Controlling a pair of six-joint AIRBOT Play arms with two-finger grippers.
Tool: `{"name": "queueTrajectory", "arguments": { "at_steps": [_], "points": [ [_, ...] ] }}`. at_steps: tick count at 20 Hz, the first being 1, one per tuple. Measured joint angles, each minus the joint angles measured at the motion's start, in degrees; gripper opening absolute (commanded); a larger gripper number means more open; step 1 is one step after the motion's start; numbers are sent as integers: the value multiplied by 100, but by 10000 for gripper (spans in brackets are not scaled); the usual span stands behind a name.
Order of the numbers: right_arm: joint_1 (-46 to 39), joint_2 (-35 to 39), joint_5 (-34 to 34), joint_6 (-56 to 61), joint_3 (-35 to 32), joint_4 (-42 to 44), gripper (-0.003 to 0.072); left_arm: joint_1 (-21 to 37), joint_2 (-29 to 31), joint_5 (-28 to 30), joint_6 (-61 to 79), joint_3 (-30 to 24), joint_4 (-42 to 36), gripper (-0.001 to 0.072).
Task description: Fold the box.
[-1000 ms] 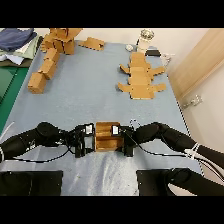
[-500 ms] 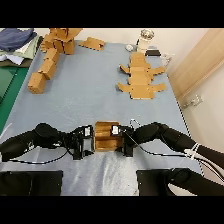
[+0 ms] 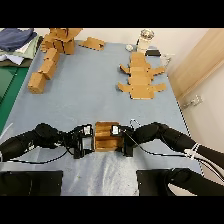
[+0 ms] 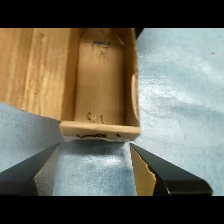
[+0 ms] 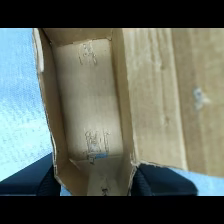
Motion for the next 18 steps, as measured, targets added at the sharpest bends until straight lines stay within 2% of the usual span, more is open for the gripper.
{"name": "queueTrajectory", "arguments": {
  "at_steps": [18],
  "points": [
    [0, 0, -7, 0, 0, -4, 488, -293, -533, 9, 131, 431, -225, 714]
  ]
}}
